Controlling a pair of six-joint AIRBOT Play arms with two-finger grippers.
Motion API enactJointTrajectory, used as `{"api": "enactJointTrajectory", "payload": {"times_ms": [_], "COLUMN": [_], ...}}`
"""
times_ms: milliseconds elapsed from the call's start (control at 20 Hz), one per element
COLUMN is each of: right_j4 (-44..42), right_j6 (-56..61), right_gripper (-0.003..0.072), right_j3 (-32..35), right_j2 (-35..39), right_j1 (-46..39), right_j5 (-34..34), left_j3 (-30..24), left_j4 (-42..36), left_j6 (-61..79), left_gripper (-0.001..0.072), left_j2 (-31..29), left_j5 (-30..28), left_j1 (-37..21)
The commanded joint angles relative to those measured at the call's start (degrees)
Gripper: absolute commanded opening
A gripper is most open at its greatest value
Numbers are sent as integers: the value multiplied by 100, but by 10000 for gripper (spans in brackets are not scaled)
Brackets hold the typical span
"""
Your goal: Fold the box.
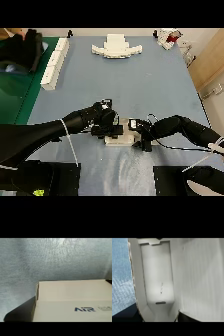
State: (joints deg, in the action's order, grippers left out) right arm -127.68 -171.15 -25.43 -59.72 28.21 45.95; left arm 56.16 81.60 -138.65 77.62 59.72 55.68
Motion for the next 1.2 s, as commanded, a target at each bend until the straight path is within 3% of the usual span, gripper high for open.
{"api": "enactJointTrajectory", "payload": {"times_ms": [0,150,200,250,700,750,850,1150], "right_j4": [-2,-2,-2,-2,-2,-2,-2,-2], "right_j6": [0,0,0,0,0,0,0,0], "right_gripper": [451,451,451,451,451,451,451,451], "right_j3": [-4,-4,-4,-4,-4,-4,-4,-4], "right_j2": [4,4,4,4,4,4,4,4], "right_j1": [2,2,2,2,2,2,2,2], "right_j5": [0,-2,-2,-2,-2,-2,-2,-2], "left_j3": [144,144,144,144,144,144,144,142], "left_j4": [52,92,94,146,328,330,330,413], "left_j6": [-177,-205,-238,-232,-356,-313,-308,-337], "left_gripper": [343,339,140,13,15,36,511,518], "left_j2": [184,184,184,184,181,181,181,184], "left_j5": [138,273,269,243,243,243,245,354], "left_j1": [74,76,76,81,114,114,111,111]}}
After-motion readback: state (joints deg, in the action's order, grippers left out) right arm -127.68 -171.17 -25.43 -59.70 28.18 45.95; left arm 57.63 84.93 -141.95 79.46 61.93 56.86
